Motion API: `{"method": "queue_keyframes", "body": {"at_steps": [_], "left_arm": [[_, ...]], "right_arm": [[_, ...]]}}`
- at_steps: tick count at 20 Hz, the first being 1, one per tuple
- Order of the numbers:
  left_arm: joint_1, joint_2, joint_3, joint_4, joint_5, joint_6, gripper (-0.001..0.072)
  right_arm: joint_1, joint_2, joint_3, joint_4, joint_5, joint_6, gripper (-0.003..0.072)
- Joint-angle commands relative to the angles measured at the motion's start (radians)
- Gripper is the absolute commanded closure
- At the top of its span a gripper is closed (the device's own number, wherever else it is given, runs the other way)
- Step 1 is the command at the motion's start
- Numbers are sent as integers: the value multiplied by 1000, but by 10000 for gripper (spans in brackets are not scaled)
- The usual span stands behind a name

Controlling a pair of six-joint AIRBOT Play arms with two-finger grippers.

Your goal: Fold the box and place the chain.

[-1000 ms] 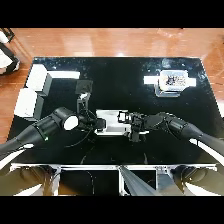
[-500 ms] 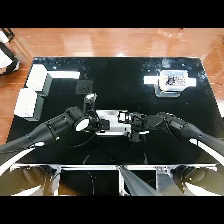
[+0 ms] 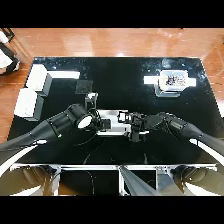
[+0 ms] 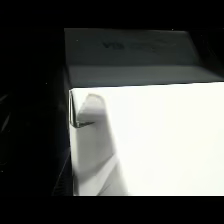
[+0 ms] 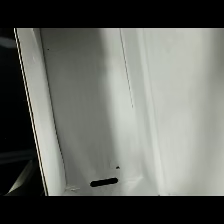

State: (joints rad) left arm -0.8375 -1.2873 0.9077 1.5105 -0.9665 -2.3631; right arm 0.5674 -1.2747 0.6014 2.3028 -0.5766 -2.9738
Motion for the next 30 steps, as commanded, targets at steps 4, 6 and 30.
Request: {"method": "queue_keyframes", "body": {"at_steps": [4,6,30], "left_arm": [[-8,-27,32,2,-18,-2,275],[-8,-27,32,2,-23,-2,287],[-8,-103,33,27,24,-51,398]], "right_arm": [[0,0,0,1,1,0,509],[0,0,0,1,1,0,508],[0,0,0,16,6,0,509]]}}
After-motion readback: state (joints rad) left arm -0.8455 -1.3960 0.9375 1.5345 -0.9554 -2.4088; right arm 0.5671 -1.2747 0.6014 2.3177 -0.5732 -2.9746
